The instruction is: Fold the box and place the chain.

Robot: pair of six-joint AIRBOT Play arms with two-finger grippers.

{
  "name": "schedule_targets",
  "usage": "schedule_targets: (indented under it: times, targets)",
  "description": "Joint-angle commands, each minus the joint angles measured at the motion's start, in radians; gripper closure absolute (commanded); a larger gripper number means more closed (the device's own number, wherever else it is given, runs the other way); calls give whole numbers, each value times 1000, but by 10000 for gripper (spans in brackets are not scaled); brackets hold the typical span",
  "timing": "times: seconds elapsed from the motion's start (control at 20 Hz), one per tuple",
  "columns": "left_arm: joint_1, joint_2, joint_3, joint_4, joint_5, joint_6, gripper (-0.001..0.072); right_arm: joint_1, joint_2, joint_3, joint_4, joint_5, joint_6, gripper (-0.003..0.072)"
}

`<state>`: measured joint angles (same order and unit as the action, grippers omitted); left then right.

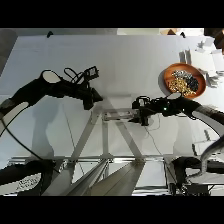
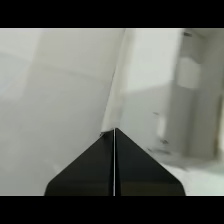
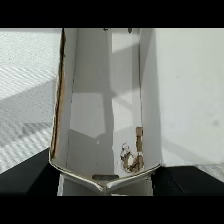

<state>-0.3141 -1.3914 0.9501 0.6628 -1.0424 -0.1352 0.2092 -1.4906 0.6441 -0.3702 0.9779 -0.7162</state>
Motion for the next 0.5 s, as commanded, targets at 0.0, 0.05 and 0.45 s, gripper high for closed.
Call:
schedule_targets:
  times: [0.0,0.05,0.45]
  targets:
    - [10,69,0,92,-203,0,697,0,0,0,1,0,1,144]
    - [9,65,-1,106,-243,0,697,0,0,0,1,0,1,144]
    - [-44,60,-102,343,-97,-142,703,0,0,0,1,0,1,144]
